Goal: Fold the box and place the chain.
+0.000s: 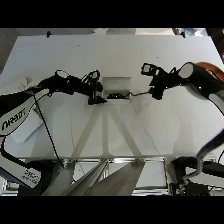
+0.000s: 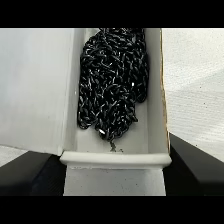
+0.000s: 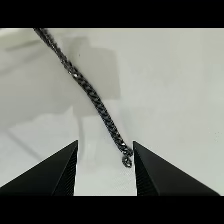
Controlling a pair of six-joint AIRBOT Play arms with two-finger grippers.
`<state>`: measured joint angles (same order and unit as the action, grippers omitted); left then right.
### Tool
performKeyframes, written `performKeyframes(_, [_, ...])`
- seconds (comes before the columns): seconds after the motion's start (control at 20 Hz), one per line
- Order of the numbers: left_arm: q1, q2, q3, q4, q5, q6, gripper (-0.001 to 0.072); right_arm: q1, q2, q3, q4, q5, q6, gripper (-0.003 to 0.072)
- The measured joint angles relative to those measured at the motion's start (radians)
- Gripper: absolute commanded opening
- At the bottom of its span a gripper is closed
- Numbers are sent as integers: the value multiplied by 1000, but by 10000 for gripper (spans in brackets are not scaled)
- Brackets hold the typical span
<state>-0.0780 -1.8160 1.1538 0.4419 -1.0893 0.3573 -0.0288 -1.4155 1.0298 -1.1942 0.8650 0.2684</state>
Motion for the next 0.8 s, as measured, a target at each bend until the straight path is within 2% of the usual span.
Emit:
performKeyframes(0.25, [0, 0, 0, 0, 0, 0, 382, -8, -110, -4, -23, -64, -6, 375])
performKeyframes(0.4, [0, 0, 0, 0, 0, 0, 382, -11, -155, -3, -22, -78, -5, 205])
performKeyframes(0.45, [0, 0, 0, 0, 0, 0, 382, -11, -165, -3, -21, -68, -5, 69])
performKeyframes(0.5, [0, 0, 0, 0, 0, 0, 382, -11, -172, -3, -21, -50, -1, 15])
performKeyframes(0.7, [0, 0, 0, 0, 0, 0, 382, -11, -175, -5, -23, -48, 35, 15])
performKeyframes(0.8, [0, 0, 0, 0, 0, 0, 382, -9, -150, -8, -23, -87, 52, 15])
